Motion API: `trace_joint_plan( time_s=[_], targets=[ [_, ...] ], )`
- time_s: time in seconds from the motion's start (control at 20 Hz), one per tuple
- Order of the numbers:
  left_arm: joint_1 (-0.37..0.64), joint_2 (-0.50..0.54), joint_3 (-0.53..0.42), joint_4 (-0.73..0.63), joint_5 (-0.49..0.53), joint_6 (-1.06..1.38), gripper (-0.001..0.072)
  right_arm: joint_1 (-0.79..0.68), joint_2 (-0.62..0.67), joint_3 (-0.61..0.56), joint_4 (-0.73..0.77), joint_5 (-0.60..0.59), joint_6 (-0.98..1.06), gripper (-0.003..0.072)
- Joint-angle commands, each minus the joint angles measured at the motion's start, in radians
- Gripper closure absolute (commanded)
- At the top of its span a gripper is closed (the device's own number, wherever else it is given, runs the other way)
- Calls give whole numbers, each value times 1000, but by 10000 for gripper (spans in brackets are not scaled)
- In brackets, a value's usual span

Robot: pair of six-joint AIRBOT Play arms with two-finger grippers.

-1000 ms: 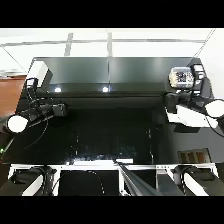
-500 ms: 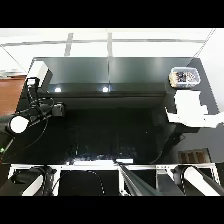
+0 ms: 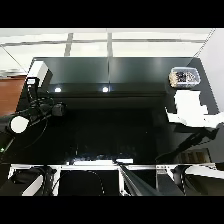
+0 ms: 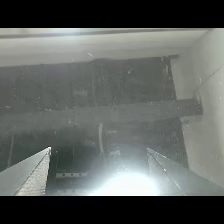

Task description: Fold the box and place the chain.

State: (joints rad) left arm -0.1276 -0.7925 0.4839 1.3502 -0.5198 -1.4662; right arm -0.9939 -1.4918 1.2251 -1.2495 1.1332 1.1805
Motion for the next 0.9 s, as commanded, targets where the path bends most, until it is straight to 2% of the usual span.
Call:
trace_joint_plan(
  time_s=[0.0,0.1,0.15,0.2,0.3,0.35,0.45,0.65,0.75,0.85],
  targets=[
    [-1,-1,0,-2,13,-1,2,-21,-116,84,175,160,-172,-12],
    [-1,-1,0,-9,11,-1,2,-9,-171,118,193,203,-178,-12],
    [-1,-1,0,-9,11,-1,1,-1,-183,121,193,204,-190,59],
    [-1,-1,0,-9,11,-4,1,7,-189,121,191,200,-203,196],
    [-1,-1,0,-10,11,-4,1,14,-190,122,192,196,-234,268],
    [-1,-1,0,-10,11,-4,2,14,-190,126,191,208,-245,521],
    [-1,-1,0,-10,11,-4,2,22,-183,135,194,255,-267,675],
    [-1,-1,0,-9,14,-4,1,76,-105,112,274,328,-275,676],
    [-1,-1,0,-9,14,-4,1,115,-15,34,324,312,-276,676],
    [-1,-1,0,-9,0,-4,2,171,106,-109,405,295,-300,677]
  ],
)
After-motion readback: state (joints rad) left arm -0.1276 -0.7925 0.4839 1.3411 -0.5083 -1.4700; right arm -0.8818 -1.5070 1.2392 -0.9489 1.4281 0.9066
